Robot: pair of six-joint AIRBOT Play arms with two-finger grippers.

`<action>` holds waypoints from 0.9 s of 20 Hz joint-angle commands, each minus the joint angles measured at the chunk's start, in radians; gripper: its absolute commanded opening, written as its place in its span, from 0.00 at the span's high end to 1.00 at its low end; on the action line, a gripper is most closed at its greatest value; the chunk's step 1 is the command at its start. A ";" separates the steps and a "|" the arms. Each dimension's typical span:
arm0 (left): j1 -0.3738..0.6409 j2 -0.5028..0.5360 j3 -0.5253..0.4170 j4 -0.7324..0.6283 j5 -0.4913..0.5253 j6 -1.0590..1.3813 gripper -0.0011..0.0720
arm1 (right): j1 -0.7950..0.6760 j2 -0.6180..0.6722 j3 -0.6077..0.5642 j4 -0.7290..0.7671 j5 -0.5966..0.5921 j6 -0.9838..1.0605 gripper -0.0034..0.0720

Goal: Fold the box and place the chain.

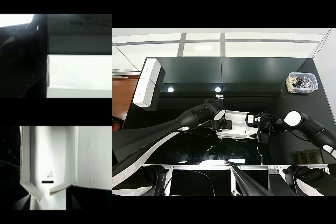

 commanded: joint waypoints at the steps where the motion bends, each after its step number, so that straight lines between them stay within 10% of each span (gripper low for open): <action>1: 0.000 -0.001 0.000 -0.002 -0.022 -0.001 0.95 | 0.001 -0.033 -0.001 0.101 -0.018 -0.021 0.39; 4: 0.000 -0.001 0.000 -0.002 -0.023 -0.001 0.94 | 0.001 -0.061 -0.003 0.175 -0.017 -0.019 0.71; 9: 0.000 -0.001 0.000 -0.006 -0.024 -0.001 0.94 | 0.018 -0.122 -0.007 0.421 -0.040 -0.020 0.71; 15: 0.001 -0.001 0.000 -0.006 -0.027 -0.001 0.94 | 0.009 -0.137 -0.006 0.345 -0.012 0.006 0.72; 17: 0.001 -0.001 0.000 -0.006 -0.026 -0.001 0.94 | 0.007 -0.137 -0.006 0.312 -0.019 0.047 0.40; 18: 0.001 -0.001 0.000 -0.006 -0.026 -0.001 0.94 | 0.008 -0.137 -0.006 0.304 -0.014 0.052 0.42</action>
